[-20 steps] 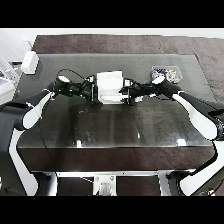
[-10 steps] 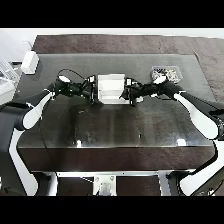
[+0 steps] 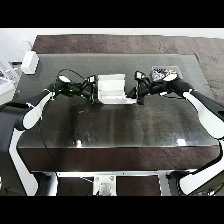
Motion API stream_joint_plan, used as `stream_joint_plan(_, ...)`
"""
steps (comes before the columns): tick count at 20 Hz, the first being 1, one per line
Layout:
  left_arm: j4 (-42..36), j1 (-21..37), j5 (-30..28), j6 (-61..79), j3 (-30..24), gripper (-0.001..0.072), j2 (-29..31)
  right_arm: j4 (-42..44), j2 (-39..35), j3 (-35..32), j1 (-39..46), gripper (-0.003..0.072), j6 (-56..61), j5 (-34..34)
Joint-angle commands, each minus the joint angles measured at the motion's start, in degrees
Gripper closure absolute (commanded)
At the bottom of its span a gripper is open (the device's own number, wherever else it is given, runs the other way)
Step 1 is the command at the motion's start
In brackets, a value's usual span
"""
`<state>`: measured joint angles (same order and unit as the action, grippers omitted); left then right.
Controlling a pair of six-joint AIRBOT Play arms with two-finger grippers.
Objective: Fold the box and place the chain.
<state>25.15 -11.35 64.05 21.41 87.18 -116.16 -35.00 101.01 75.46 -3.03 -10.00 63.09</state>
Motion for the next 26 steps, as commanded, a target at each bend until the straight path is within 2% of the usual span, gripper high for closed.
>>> stream_joint_plan(1,0.0,0.0,0.0,0.0,0.0,0.0301,0.0,0.1,-3.6,0.1,1.7,0.0676,4.0,0.9)
stream_joint_plan(2,0.0,0.0,0.0,0.0,0.0,0.0301,0.0,0.1,-5.0,0.0,1.9,0.0677,5.7,0.9)
stream_joint_plan(5,0.0,0.0,0.0,0.0,0.0,0.0301,0.0,-1.4,-8.5,0.1,3.2,0.0676,24.7,-0.4)
stream_joint_plan(12,0.0,0.0,0.0,0.1,0.0,0.0301,0.0,-2.1,-7.5,0.1,13.0,0.0675,53.5,-0.6)
stream_joint_plan(16,0.0,0.0,0.0,0.1,0.0,0.0301,0.0,-4.7,-3.6,0.0,14.0,0.0676,59.5,0.3)
stream_joint_plan(26,0.0,0.0,0.0,0.1,0.0,0.0301,0.0,-5.2,3.1,0.0,9.7,0.0676,61.7,0.7)
